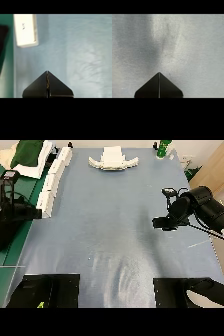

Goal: Fold the box.

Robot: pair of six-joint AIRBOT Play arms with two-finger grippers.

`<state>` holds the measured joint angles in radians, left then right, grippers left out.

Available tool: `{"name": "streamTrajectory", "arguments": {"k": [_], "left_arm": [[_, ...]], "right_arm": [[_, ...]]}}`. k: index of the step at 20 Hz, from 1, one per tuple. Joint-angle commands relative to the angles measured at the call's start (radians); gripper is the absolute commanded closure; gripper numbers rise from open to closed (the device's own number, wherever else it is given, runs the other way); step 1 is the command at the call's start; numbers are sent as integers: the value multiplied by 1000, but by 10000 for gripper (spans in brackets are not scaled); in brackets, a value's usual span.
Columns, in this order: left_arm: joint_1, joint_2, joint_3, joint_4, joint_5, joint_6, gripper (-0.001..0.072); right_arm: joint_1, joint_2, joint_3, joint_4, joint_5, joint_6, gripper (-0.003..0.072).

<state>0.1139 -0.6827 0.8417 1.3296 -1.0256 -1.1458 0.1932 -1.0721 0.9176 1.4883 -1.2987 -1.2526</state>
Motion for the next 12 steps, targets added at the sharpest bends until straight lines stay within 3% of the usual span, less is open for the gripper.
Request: {"name": "streamTrajectory", "arguments": {"k": [1, 6, 9, 12], "left_arm": [[-192, -104, 122, -34, -16, -71, 695], [-420, -452, 372, -104, -1, -86, 694], [-467, -555, 399, -150, 50, -86, 694], [-469, -583, 398, -159, 55, -85, 694]], "right_arm": [[0, -1, 1, 0, 0, 0, 682], [0, -1, 1, 0, 0, 0, 682], [0, -1, 1, 0, 0, 0, 682], [0, -1, 1, 0, 0, 0, 682]]}}
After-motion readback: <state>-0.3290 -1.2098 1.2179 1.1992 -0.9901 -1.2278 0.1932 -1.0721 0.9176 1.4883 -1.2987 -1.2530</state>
